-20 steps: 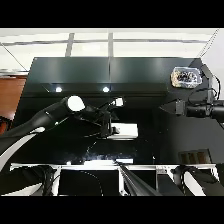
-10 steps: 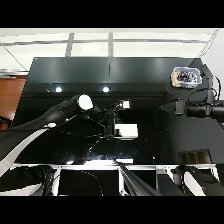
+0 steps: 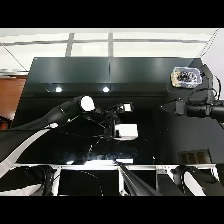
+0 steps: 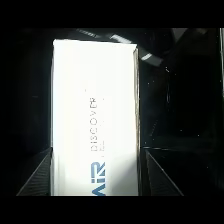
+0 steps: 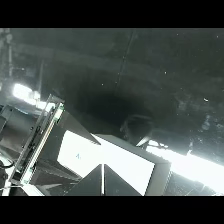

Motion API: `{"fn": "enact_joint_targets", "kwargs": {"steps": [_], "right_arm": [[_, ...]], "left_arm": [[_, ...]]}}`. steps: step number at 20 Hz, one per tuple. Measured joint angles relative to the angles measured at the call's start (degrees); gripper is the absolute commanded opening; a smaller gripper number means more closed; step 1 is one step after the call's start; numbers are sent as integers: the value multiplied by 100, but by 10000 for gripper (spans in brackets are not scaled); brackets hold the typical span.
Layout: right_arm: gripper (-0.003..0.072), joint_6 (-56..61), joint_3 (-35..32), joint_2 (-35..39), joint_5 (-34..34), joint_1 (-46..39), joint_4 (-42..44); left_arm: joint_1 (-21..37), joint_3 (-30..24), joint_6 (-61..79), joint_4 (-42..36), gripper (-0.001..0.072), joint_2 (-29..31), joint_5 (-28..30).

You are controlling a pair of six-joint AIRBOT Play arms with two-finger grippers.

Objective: Fold the box and place the chain.

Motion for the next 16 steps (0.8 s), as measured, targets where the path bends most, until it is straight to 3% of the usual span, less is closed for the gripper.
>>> {"fn": "enact_joint_targets", "kwargs": {"steps": [6, 13, 14, 15, 16], "right_arm": [[16, 20, 0, 0, -2, 0, 0], [16, 44, 0, 0, -4, 0, -2], [15, 44, 0, 0, -4, 0, -2], [15, 44, 0, -2, -4, 0, -2], [15, 44, 0, 0, -4, 0, -2]], "left_arm": [[-267, 0, -9, 101, 712, -2, 299], [-686, -2, -525, 811, 709, -155, 1080], [-719, -2, -616, 881, 678, -184, 1117], [-741, -2, -688, 949, 569, -203, 1132], [-756, -2, -750, 992, 383, -214, 1123]]}}
